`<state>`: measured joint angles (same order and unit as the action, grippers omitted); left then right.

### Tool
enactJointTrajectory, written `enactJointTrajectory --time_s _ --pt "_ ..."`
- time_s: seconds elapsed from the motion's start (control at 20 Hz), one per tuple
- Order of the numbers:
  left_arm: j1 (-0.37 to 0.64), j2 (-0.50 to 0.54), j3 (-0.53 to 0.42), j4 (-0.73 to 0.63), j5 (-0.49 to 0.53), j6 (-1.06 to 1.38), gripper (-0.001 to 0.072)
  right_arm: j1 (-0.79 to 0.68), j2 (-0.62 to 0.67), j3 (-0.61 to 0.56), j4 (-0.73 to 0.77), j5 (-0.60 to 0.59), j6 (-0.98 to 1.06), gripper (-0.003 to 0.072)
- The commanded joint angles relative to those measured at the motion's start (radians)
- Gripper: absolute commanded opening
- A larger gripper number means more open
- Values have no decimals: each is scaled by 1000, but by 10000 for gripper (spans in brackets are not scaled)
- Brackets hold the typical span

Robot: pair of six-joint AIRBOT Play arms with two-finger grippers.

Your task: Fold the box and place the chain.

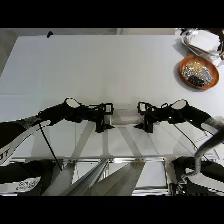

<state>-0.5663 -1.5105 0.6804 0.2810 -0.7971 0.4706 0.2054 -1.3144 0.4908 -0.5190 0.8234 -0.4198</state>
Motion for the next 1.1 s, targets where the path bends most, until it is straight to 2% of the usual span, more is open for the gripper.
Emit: enactJointTrajectory --time_s 0.0,0.05,0.1,0.15,0.2,0.5,0.75,0.9,1.05 --pt "0 -1 1 0 0 0 277 -1 1 0 3 6 0 296" --pt "0 -1 1 0 0 0 277 -1 1 1 3 7 1 298" --pt "0 -1 1 0 0 0 277 -2 2 0 -9 15 8 399" --pt "0 -1 1 0 0 0 277 -2 4 1 -25 22 31 674" --pt "0 -1 1 0 0 0 277 -2 11 1 -35 22 64 705" --pt "0 -1 1 0 0 0 277 -54 165 1 -223 36 209 705" --pt "0 -1 1 0 0 0 277 -153 223 1 -366 154 354 694" --pt "-1 -1 1 -4 -3 0 275 -158 277 1 -366 165 380 689" --pt "-1 -1 1 -4 -5 -3 275 -158 322 1 -304 187 379 687"
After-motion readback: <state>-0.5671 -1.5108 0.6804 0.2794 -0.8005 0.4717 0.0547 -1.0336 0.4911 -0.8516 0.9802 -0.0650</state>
